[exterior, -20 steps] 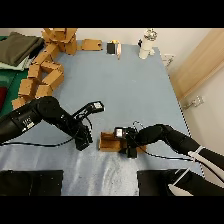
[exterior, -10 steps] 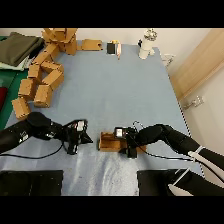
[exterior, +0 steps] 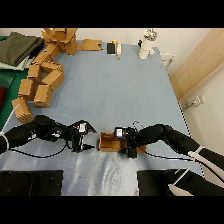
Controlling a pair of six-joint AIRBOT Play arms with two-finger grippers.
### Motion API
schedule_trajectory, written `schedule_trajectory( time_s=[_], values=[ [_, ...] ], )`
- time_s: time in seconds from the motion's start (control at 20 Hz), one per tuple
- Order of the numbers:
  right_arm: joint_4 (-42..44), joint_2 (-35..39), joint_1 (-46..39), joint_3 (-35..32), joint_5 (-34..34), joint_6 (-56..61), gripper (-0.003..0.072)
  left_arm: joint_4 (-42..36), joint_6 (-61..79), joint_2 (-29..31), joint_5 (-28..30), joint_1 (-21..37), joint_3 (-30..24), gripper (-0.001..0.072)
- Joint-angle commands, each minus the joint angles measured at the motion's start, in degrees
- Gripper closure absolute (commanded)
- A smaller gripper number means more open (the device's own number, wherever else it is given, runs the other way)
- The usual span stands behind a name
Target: Fold the box.
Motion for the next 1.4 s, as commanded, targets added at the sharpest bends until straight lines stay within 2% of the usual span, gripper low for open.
schedule_trajectory(
  time_s=[0.0,0.35,0.5,0.7,1.35],
  values=[
    [0.0,0.0,0.0,0.0,0.0,0.0,0.0180,3.7,-5.2,-0.8,1.9,-2.4,1.1,0.0011],
    [0.0,0.0,0.0,0.0,0.0,0.0,0.0180,5.7,-14.6,-4.0,2.4,-5.3,4.8,0.0011],
    [0.0,0.0,0.0,0.0,0.0,0.0,0.0180,9.0,-18.3,-5.3,2.3,-6.5,6.4,0.0011],
    [0.0,0.0,0.0,0.0,0.0,0.0,0.0180,12.2,-19.5,-5.5,1.3,-7.0,6.7,0.0011],
    [0.0,0.0,0.0,0.0,0.0,0.0,0.0180,13.6,-23.2,-6.9,4.2,-11.0,8.3,0.0011]
  ],
)
